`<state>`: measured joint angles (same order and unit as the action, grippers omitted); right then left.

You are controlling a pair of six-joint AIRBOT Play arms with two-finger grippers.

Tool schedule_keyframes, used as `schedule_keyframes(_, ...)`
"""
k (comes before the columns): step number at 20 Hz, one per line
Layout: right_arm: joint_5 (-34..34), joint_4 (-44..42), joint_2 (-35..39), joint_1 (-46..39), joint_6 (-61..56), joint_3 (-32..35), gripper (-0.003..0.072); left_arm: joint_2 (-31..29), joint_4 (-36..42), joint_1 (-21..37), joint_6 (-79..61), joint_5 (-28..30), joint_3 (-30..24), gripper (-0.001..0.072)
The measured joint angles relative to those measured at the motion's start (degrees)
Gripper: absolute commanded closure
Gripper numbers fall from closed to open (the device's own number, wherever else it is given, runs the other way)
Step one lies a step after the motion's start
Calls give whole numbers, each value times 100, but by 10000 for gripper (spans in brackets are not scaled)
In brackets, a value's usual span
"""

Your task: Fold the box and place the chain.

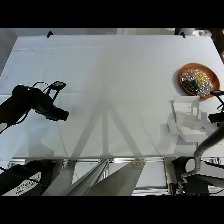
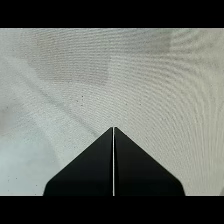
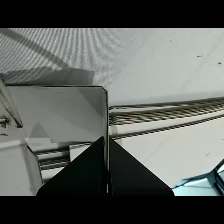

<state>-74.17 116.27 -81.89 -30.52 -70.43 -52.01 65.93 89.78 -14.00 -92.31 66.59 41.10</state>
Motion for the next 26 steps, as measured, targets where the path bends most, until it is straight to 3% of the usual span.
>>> schedule_keyframes(4,-411,-254,-85,-2,81,-2,679,0,0,0,0,2,0,693)
schedule_keyframes(11,-610,-2415,737,643,723,13,680,0,-2,0,0,2,0,693)
schedule_keyframes(15,-254,-3403,1572,1582,835,267,680,0,-2,0,0,2,0,693)
schedule_keyframes(20,671,-4371,2557,2826,468,935,679,0,-2,0,0,2,0,693)
schedule_keyframes(26,1749,-4863,2887,4205,-275,1698,679,0,0,0,0,-9,0,693)
